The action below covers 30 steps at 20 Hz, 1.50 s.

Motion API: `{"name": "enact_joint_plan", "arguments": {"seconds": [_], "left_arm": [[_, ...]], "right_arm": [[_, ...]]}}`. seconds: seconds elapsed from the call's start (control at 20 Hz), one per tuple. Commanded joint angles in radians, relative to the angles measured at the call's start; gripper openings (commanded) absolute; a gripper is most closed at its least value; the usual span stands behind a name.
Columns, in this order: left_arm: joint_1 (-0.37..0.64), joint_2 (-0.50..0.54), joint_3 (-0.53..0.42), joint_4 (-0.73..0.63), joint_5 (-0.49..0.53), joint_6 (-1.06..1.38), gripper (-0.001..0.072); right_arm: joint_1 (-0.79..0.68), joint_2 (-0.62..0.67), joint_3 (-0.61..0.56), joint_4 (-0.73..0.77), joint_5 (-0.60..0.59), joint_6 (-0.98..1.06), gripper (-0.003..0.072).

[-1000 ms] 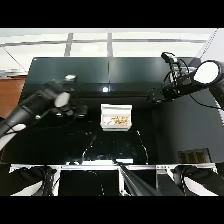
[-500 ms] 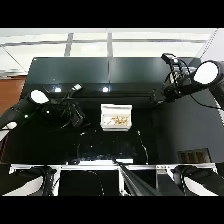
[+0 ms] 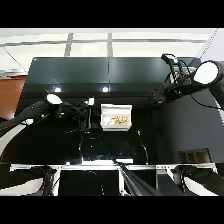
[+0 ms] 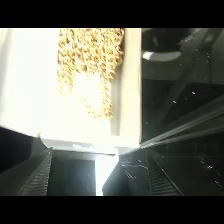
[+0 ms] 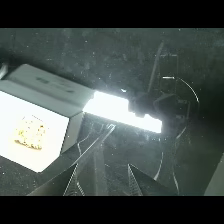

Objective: Fold the box and place the chain.

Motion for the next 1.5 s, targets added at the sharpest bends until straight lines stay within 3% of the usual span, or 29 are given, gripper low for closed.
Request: {"name": "enact_joint_plan", "arguments": {"seconds": [0.0, 0.3, 0.55, 1.1, 1.15, 1.25, 1.3, 1.35, 1.4, 1.45], "left_arm": [[-0.023, -0.015, 0.004, -0.029, 0.037, 0.041, 0.0715], [-0.098, -0.023, 0.014, -0.032, 0.093, 0.067, 0.0714], [-0.102, -0.024, 0.017, -0.032, 0.149, 0.051, 0.0713], [-0.166, -0.066, 0.072, -0.007, 0.095, 0.077, 0.0708], [-0.172, -0.066, 0.072, -0.007, 0.094, 0.072, 0.065], [-0.174, -0.067, 0.072, -0.004, 0.093, 0.031, 0.0344], [-0.174, -0.067, 0.072, -0.003, 0.093, 0.028, 0.0343], [-0.174, -0.067, 0.072, -0.003, 0.094, 0.028, 0.0342], [-0.174, -0.067, 0.072, -0.003, 0.094, 0.028, 0.0342], [-0.174, -0.067, 0.072, -0.003, 0.095, 0.028, 0.0343]], "right_arm": [[0.0, 0.0, -0.001, 0.002, -0.001, 0.001, 0.038], [0.0, -0.001, -0.001, 0.004, -0.01, 0.0, 0.038], [0.0, -0.003, -0.001, 0.003, -0.039, 0.0, 0.038], [0.0, -0.003, -0.011, 0.003, -0.074, 0.0, 0.038], [0.0, -0.003, -0.026, 0.006, -0.103, 0.0, 0.038], [0.0, -0.004, -0.077, 0.04, -0.185, 0.0, 0.038], [0.0, -0.005, -0.111, 0.061, -0.248, 0.0, 0.0382], [0.0, -0.005, -0.146, 0.084, -0.317, -0.001, 0.0436], [0.0, -0.008, -0.173, 0.122, -0.369, -0.029, 0.072], [0.0, -0.02, -0.186, 0.19, -0.381, -0.12, 0.072]]}}
